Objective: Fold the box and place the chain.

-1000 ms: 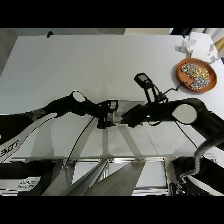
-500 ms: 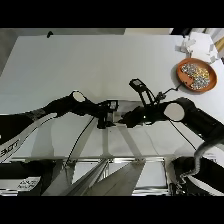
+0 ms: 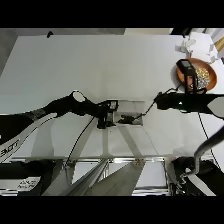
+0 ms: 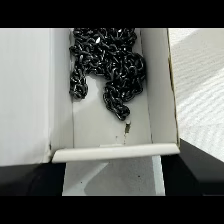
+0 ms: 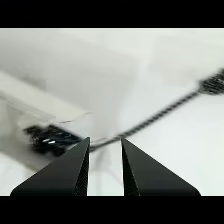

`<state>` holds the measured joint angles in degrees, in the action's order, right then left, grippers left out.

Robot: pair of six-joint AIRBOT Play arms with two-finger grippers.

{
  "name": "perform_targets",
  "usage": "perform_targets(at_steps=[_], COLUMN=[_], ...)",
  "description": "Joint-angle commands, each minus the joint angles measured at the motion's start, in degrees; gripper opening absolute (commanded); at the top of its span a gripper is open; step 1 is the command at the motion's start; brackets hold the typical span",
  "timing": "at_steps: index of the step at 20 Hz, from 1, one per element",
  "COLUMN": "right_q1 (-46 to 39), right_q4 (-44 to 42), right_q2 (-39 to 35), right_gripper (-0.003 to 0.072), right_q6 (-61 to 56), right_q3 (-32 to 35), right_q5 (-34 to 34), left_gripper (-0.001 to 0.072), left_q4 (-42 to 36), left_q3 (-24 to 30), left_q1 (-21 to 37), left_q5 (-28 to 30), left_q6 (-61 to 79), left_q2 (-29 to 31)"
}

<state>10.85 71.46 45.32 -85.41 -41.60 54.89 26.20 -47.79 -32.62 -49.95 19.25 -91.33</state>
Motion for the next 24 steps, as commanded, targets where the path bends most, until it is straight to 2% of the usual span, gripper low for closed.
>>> perform_targets(at_steps=[1, 2, 7, 9, 10, 17, 22, 24], right_q1=[-6.80, -6.71, -2.67, -2.25, -2.25, -2.27, -2.29, -2.29], right_q4=[2.27, 1.77, 1.97, 1.95, 2.14, 2.32, 7.52, 9.33], right_q2=[4.90, 7.98, 20.11, 22.58, 23.50, 29.75, 30.67, 30.69], right_gripper=[0.0336, 0.0381, 0.0376, 0.0297, 0.0295, 0.0295, 0.0290, 0.0216], right_q6=[-0.24, -0.04, -0.09, -1.92, -3.13, -4.79, -8.28, -10.19], right_q3=[-0.04, -0.04, -0.07, -0.07, -0.07, -0.07, -0.07, -0.07], right_q5=[-0.83, -2.49, -12.46, -15.50, -16.33, -16.13, -17.42, -17.86], left_gripper=[0.0210, 0.0210, 0.0210, 0.0210, 0.0210, 0.0210, 0.0210, 0.0210], left_q4=[0.02, 0.02, 0.02, 0.02, 0.02, 0.02, 0.02, 0.02], left_q3=[0.02, 0.02, 0.02, 0.02, 0.02, 0.02, 0.02, 0.02], left_q1=[0.02, 0.02, 0.02, 0.02, 0.02, 0.02, 0.02, 0.02], left_q5=[0.00, 0.00, 0.00, 0.00, 0.02, 0.00, 0.02, 0.00], left_q6=[0.02, 0.00, 0.00, 0.00, 0.00, 0.02, 0.02, 0.00], left_q2=[0.04, 0.04, 0.04, 0.04, 0.04, 0.04, 0.04, 0.04])
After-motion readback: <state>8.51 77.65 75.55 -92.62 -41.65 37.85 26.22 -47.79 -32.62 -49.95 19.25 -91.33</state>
